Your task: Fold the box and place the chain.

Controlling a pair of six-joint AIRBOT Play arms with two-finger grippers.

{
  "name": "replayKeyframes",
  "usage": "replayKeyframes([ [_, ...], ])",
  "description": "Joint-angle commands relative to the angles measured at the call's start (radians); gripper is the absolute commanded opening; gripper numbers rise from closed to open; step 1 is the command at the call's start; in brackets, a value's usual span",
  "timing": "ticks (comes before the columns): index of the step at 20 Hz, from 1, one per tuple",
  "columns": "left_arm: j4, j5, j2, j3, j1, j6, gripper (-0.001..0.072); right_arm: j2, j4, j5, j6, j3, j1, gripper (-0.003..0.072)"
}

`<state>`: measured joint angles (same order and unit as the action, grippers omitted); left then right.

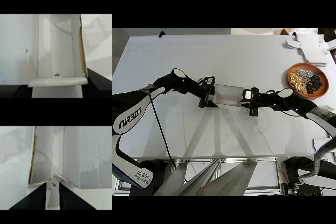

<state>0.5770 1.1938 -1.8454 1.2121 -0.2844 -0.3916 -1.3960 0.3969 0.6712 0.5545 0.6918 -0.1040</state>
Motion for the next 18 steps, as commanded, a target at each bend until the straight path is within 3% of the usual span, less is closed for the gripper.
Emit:
replayKeyframes([
  [1,0.000,0.000,0.000,0.000,0.000,0.000,0.0472,-0.002,-0.037,0.019,0.004,0.000,-0.003,0.0156],
  [3,0.000,0.000,0.000,0.000,0.000,0.000,0.0472,-0.002,-0.048,0.024,0.004,0.000,-0.003,0.0174],
  [5,0.000,0.000,0.000,0.000,0.000,0.000,0.0472,-0.004,-0.071,0.023,0.004,0.000,-0.003,0.0370],
  [6,0.000,0.000,0.000,0.000,0.000,0.000,0.0472,-0.003,-0.079,0.023,0.004,0.000,-0.003,0.0413],
  [10,0.000,0.000,0.000,0.000,0.000,0.000,0.0472,-0.003,-0.082,0.020,0.003,0.000,-0.003,0.0460],
  [11,0.000,0.000,0.000,0.000,0.000,0.000,0.0472,-0.003,-0.079,0.016,0.003,0.000,-0.003,0.0433],
  [12,0.000,0.000,0.000,0.000,0.000,0.000,0.0472,-0.002,-0.067,0.018,0.002,0.000,-0.003,0.0300],
  [13,0.000,0.000,0.000,0.000,0.000,0.000,0.0472,0.006,-0.035,0.029,-0.009,0.000,-0.003,0.0094],
  [14,0.000,0.000,0.000,0.000,0.000,0.000,0.0472,0.024,0.011,0.044,-0.032,0.000,-0.003,0.0014],
  [18,0.000,0.000,0.000,0.000,0.000,0.000,0.0472,0.144,0.262,0.047,-0.304,0.000,-0.002,0.0014],
])
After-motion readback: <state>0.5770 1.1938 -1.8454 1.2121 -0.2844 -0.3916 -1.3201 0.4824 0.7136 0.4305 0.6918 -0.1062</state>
